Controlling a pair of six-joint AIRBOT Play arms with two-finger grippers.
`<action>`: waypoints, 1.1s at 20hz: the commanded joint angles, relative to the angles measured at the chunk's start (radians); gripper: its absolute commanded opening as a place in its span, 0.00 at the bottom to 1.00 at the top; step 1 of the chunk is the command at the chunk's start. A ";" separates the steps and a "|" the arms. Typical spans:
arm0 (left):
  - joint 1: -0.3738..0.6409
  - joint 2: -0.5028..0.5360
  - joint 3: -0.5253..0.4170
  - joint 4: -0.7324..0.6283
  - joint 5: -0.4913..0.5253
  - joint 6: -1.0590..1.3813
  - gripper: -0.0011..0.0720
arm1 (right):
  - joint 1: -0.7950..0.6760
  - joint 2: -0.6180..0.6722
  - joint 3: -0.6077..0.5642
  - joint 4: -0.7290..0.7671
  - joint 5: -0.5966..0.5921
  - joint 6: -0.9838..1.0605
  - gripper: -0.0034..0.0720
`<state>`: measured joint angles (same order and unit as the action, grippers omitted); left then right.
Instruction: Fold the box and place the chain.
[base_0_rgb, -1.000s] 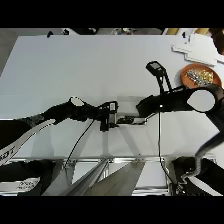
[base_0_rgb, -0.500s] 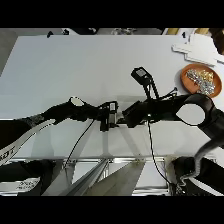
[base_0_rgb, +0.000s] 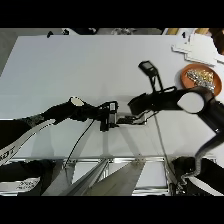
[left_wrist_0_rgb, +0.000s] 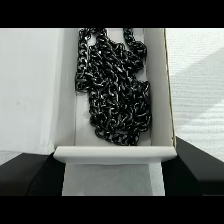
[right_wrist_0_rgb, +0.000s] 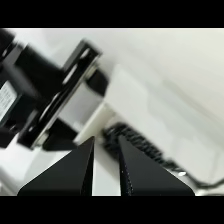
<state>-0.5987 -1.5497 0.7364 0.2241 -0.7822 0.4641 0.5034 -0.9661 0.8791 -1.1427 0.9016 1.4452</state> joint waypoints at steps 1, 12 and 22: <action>0.000 0.000 0.000 0.000 0.000 0.000 0.13 | -0.191 -0.003 0.077 -0.010 0.069 -0.072 0.16; 0.000 0.000 0.000 0.000 0.000 0.000 0.13 | -0.418 -0.326 0.076 -0.227 0.109 -0.035 0.39; 0.000 0.000 0.000 0.000 0.000 0.000 0.13 | -0.374 -0.424 0.062 -0.296 0.084 -0.028 0.44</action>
<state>-0.5991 -1.5497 0.7364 0.2237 -0.7822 0.4641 0.1184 -1.3766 0.9424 -1.4158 0.9928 1.4155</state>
